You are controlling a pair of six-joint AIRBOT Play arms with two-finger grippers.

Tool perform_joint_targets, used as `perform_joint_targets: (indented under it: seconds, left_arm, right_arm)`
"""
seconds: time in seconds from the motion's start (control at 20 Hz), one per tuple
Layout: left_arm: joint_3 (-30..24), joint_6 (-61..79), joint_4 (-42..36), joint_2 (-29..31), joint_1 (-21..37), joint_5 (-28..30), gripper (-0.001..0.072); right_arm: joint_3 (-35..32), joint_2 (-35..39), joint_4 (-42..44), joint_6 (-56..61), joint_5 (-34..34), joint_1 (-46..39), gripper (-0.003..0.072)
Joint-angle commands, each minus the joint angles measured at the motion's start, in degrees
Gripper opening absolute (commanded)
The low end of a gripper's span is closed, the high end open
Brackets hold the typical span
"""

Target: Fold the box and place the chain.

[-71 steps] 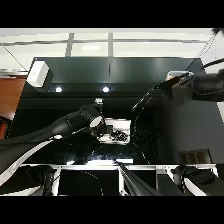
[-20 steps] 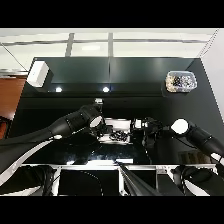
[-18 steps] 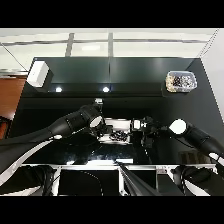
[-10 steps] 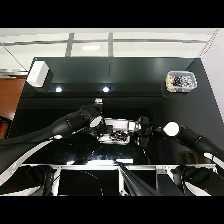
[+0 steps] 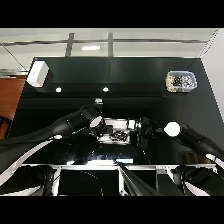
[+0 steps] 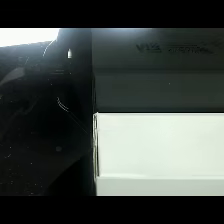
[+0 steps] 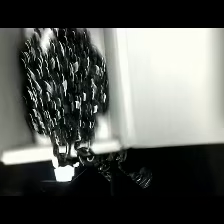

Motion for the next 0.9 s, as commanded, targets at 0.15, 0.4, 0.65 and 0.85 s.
perform_joint_targets:
  seconds: [0.15, 0.4, 0.65, 0.85]
  left_arm:
    - [0.0, 0.0, 0.0, 0.0, 0.0, 0.2, 0.0031]
    - [0.0, 0.0, 0.0, 0.0, 0.0, 0.3, 0.0031]
    - [0.0, 0.0, 0.0, 0.0, 0.0, 0.4, 0.0031]
    - [0.0, 0.0, -0.2, 0.0, 0.0, 0.3, 0.0032]
  right_arm:
    - [11.4, 10.2, -11.5, 31.1, 31.8, -6.1, 0.0019]
    - [15.6, 11.8, 8.4, 37.3, 33.0, -6.7, 0.0020]
    - [15.6, 11.8, 20.8, 36.4, 26.9, -6.7, 0.0020]
    - [15.2, 11.8, 19.9, 36.7, 24.8, -6.7, 0.0020]
